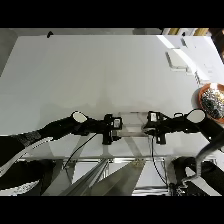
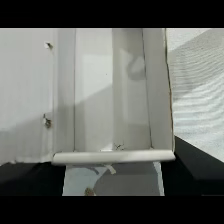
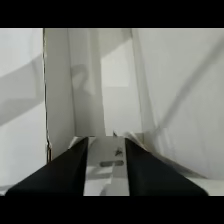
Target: Fold the box and place the chain.
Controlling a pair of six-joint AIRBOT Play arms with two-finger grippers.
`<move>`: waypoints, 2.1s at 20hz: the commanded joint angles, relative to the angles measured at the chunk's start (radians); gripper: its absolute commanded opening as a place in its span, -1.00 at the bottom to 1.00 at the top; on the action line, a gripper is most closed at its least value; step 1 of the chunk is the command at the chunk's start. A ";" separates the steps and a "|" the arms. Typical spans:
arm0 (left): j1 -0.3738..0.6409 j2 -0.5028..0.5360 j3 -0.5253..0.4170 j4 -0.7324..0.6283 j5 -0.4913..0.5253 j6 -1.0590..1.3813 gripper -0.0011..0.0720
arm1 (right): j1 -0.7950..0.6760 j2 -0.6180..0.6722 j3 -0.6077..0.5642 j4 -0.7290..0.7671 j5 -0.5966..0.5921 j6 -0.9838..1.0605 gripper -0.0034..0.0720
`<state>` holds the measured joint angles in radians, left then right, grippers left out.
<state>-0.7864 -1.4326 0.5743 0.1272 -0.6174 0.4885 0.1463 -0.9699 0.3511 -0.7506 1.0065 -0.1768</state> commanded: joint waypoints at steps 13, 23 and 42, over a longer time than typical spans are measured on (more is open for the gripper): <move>0.000 0.001 0.000 0.000 0.000 0.001 -0.22 | -0.097 0.262 0.147 -0.298 0.208 0.908 -0.86; 0.000 0.001 0.000 0.000 0.000 0.001 -0.22 | -0.277 0.180 0.114 -0.471 0.213 1.378 -0.86; 0.000 0.001 0.000 0.000 0.000 0.001 -0.22 | -0.151 0.087 0.007 -0.151 0.102 1.290 -0.85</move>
<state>-0.7856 -1.4322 0.5739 0.1272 -0.6182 0.4866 -0.0128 -0.8967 0.3584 -1.0233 1.0912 1.1454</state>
